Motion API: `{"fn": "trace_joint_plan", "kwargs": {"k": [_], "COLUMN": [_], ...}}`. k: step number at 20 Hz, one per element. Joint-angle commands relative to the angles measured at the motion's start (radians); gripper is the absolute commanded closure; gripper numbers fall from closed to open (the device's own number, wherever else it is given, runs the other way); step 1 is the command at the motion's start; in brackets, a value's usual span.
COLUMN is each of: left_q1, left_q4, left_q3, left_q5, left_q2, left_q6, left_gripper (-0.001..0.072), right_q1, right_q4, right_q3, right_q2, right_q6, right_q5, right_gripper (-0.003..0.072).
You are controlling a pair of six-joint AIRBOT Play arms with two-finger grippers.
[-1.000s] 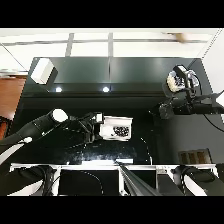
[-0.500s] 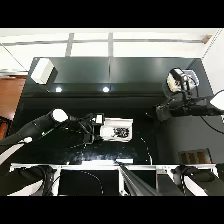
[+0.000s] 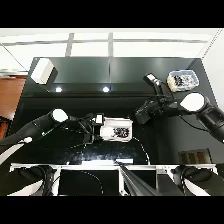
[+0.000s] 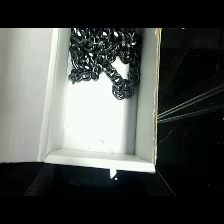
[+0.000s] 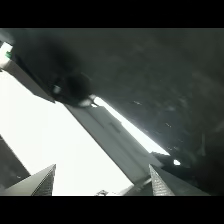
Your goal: Fold the box and place the chain.
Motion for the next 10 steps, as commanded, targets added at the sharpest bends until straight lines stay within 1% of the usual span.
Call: {"fn": "trace_joint_plan", "kwargs": {"k": [1, 3, 5, 8, 10], "left_q1": [0.0, 0.0, 0.0, 0.0, 0.0], "left_q4": [0.0, 0.0, 0.0, 0.0, 0.0], "left_q3": [0.0, 0.0, 0.0, 0.0, 0.0], "left_q5": [0.002, 0.001, 0.002, 0.002, 0.0], "left_q2": [0.0, 0.0, 0.0, 0.0, 0.0], "left_q6": [0.0, 0.0, 0.0, 0.0, -0.001], "left_gripper": [0.0359, 0.0349, 0.0349, 0.0349, 0.0349], "right_q1": [0.021, 0.021, 0.023, 0.075, 0.126], "right_q4": [0.055, 0.049, 0.032, -0.048, -0.062], "right_q3": [0.0, 0.0, 0.0, -0.005, -0.018], "right_q2": [-0.014, -0.014, -0.015, -0.019, -0.021], "right_q6": [-0.068, -0.112, -0.119, -0.215, -0.309], "right_q5": [0.047, 0.115, 0.135, 0.124, 0.082], "right_gripper": [-0.0028, -0.0028, -0.0028, -0.0028, -0.0021]}}
